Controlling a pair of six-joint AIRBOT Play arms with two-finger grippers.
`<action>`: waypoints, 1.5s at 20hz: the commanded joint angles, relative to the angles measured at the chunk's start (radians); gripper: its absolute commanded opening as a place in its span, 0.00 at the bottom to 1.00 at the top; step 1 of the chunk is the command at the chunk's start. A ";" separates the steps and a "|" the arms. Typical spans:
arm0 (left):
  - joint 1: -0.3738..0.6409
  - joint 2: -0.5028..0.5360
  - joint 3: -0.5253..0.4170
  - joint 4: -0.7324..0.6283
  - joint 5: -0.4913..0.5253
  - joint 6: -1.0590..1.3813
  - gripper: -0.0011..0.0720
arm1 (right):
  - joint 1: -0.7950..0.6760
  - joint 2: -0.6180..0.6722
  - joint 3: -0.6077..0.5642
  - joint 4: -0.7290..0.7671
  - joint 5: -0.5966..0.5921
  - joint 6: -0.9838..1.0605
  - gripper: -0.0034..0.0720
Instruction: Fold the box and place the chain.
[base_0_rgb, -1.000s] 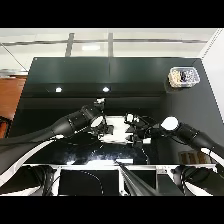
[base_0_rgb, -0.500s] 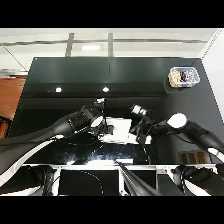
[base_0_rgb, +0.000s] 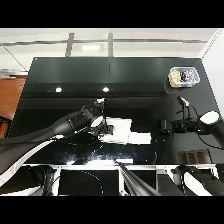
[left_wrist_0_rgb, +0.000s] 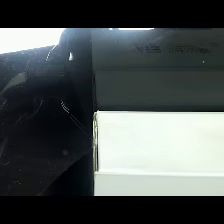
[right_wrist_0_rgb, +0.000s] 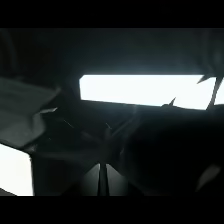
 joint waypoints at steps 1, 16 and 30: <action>0.001 0.000 0.000 0.000 0.000 0.000 0.06 | 0.041 -0.100 -0.027 0.033 0.069 0.076 0.10; 0.001 0.000 0.000 0.000 -0.004 0.000 0.06 | 0.341 -0.177 0.097 0.455 0.179 -0.220 0.91; 0.001 0.000 0.000 0.001 -0.005 0.000 0.06 | 0.716 -0.177 0.270 -0.098 -0.109 0.480 0.74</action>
